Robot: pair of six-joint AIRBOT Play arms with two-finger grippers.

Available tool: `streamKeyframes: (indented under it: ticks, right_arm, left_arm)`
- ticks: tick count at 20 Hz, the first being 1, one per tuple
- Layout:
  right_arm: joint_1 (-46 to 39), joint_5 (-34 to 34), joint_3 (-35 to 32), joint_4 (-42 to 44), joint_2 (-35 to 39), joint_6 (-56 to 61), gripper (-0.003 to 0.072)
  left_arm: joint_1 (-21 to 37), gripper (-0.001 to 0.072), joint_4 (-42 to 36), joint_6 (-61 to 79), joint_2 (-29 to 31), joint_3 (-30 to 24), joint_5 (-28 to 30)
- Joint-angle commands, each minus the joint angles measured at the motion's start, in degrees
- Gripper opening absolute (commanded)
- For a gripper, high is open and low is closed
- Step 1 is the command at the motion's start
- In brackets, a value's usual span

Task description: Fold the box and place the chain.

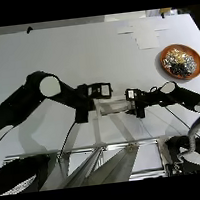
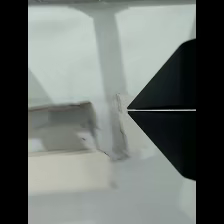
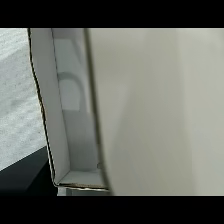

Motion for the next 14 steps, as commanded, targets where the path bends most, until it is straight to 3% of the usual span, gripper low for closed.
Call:
streamKeyframes:
  ticks: [1, 4, 10, 14]
  right_arm:
    - [-0.02, 0.09, 0.02, -0.02, 0.0, -0.02, 0.0338]
    - [-0.02, 0.09, 0.02, -0.02, 0.0, -0.02, 0.0338]
    - [-0.02, 0.13, 0.02, -0.02, 0.0, -0.02, 0.0338]
    - [-0.02, 0.13, 0.02, -0.02, 0.0, -0.02, 0.0338]
  left_arm:
    - [-6.62, 0.0007, -4.74, -1.01, -1.86, 0.0, 8.87]
    - [-7.89, 0.0006, -9.18, -1.2, -5.79, 0.0, 17.79]
    - [-5.44, 0.0003, -8.79, -12.7, -11.08, 0.0, 38.58]
    - [-2.97, 0.0003, -8.83, -14.62, -14.93, 0.0, 37.75]
